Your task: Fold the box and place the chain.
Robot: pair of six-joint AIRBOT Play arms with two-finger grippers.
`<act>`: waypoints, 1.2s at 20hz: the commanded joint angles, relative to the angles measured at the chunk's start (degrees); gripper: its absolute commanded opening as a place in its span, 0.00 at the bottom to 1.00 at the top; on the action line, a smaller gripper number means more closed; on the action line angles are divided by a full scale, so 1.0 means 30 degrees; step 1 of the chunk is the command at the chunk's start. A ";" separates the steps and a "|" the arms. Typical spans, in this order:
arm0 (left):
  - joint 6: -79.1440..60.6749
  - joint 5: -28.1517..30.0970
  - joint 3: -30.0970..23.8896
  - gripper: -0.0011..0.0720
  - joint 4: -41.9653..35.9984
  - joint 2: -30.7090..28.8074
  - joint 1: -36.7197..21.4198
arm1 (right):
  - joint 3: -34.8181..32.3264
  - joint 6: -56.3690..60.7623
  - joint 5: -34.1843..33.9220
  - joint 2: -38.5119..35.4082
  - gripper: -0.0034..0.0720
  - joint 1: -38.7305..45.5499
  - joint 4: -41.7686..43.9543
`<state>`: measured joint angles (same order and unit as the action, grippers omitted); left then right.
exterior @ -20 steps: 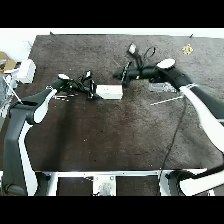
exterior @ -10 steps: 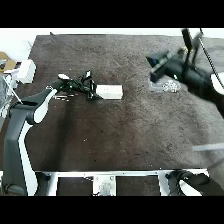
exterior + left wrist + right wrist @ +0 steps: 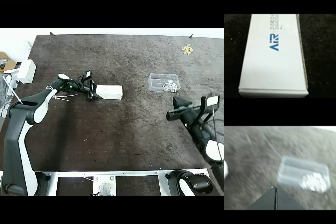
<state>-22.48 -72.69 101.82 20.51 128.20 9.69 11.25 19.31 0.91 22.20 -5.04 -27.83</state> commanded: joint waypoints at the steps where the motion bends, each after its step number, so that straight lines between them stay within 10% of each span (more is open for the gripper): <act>1: 0.0087 -0.0044 0.0022 0.21 -0.0015 -0.0007 0.0007 | -0.2171 0.0226 -0.1311 -0.0962 0.05 0.0036 0.0051; 2: 0.0488 -0.0036 0.0044 0.03 -0.0204 -0.0036 0.0000 | -0.2171 0.0226 -0.1326 -0.0969 0.05 0.0036 0.0051; 8: 0.4218 0.1348 0.0087 0.03 -0.3162 -0.3767 -0.1224 | -0.2164 0.0226 -0.1319 -0.0969 0.05 0.0036 0.0051; 15: 1.6218 1.0644 -0.0663 0.02 0.2310 -1.3333 -0.4634 | -0.2164 0.0233 -0.1304 -0.0969 0.05 0.0036 0.0058; 18: 1.9963 1.2932 -0.4116 0.02 0.6462 -1.7784 -0.6630 | -0.2164 0.0240 -0.1304 -0.0969 0.05 0.0036 0.0066; 24: 2.0349 1.2604 -1.5402 0.02 0.6812 -2.4931 -1.3347 | -0.2171 0.0532 -0.1231 -0.0962 0.05 0.0036 0.0066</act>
